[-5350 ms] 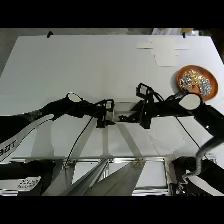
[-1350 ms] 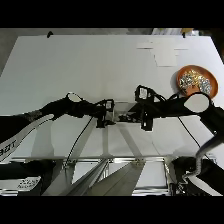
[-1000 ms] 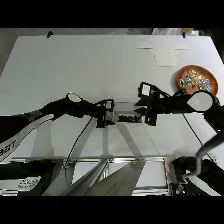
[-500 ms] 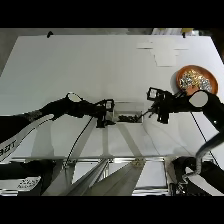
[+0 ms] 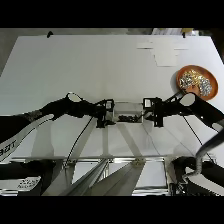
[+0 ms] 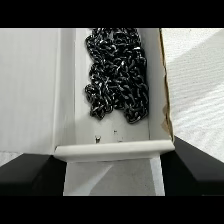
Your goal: Fold the box and place the chain.
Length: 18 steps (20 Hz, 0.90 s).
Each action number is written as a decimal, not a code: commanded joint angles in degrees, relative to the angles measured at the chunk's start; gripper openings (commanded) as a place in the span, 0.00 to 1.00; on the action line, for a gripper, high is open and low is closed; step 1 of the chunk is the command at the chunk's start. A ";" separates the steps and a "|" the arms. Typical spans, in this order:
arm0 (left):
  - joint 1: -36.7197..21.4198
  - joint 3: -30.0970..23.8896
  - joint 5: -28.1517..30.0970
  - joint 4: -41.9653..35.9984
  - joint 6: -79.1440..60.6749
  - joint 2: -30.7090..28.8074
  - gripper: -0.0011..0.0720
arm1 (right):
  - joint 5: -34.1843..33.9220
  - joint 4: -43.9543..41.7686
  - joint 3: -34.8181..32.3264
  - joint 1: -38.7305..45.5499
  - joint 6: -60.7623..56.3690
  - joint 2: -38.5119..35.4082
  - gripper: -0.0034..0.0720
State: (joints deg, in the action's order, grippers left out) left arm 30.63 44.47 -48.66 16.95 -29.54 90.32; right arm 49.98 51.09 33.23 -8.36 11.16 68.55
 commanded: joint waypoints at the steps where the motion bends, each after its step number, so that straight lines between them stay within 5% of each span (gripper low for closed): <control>1: -0.07 -0.02 0.00 0.00 0.00 -0.04 0.36 | -0.50 -3.50 -0.11 0.02 4.39 1.36 0.40; 5: -0.07 -0.02 0.00 0.00 0.00 -0.04 0.36 | -0.63 -4.42 -0.11 -1.33 4.39 2.84 0.37; 9: -0.07 -0.02 0.00 0.00 0.00 -0.04 0.36 | -1.38 -1.07 -0.11 -2.03 2.54 3.10 0.07; 14: -0.07 -0.02 0.00 0.00 0.00 -0.04 0.36 | -0.96 18.53 -0.11 -0.22 -19.91 0.00 0.07; 18: -0.07 -0.02 0.02 0.00 0.00 -0.04 0.36 | 0.83 17.09 -0.09 0.22 -23.43 -11.74 0.07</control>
